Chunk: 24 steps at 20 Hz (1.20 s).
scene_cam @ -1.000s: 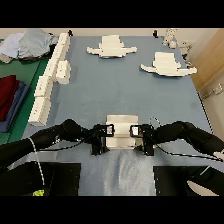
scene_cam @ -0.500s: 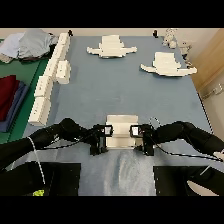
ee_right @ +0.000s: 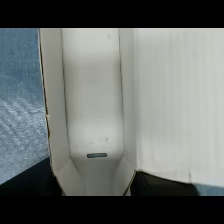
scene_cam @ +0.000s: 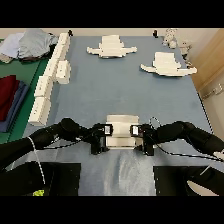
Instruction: Fold the box.
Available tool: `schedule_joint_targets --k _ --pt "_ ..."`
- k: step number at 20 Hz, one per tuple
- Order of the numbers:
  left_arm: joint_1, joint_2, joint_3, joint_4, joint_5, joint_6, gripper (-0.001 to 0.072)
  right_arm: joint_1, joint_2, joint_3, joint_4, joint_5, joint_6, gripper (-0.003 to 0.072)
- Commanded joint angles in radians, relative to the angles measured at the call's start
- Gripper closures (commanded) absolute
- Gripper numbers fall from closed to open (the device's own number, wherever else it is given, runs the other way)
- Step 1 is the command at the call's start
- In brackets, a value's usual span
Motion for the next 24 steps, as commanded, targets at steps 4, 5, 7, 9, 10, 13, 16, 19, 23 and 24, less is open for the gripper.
schedule_joint_targets --k 4,5,7,9,10,13,16,19,23,24 --pt "-0.003 0.000 0.000 -0.007 0.013 0.006 0.0259 0.000 0.000 0.001 0.000 0.000 -0.002 0.0204" --pt "-0.003 0.000 0.000 -0.008 0.011 0.006 0.0260 0.000 0.000 0.001 0.000 0.000 -0.002 0.0204" --pt "-0.002 0.000 0.001 -0.008 0.005 0.004 0.0259 0.000 0.000 0.001 0.000 0.000 -0.002 0.0204" --pt "-0.002 0.000 0.001 -0.008 0.004 0.003 0.0259 0.000 0.000 0.001 0.000 0.000 -0.002 0.0204" --pt "-0.002 0.000 0.001 -0.008 0.004 0.003 0.0258 0.000 0.000 0.001 0.000 0.000 -0.002 0.0204" --pt "-0.002 0.000 0.001 -0.008 0.006 0.003 0.0258 0.000 0.000 0.001 0.000 0.000 -0.002 0.0204" --pt "-0.002 0.000 0.001 -0.008 0.006 0.003 0.0258 0.000 0.000 0.001 0.000 0.000 -0.002 0.0204" --pt "-0.002 0.000 0.001 -0.008 0.006 0.003 0.0259 0.000 0.000 0.001 0.000 0.000 -0.002 0.0204" --pt "-0.002 0.000 0.001 -0.008 0.006 0.003 0.0259 0.000 0.000 0.001 0.001 0.000 -0.002 0.0203" --pt "-0.002 0.000 0.001 -0.008 0.006 0.003 0.0259 0.000 0.000 0.001 0.000 0.000 -0.002 0.0204"
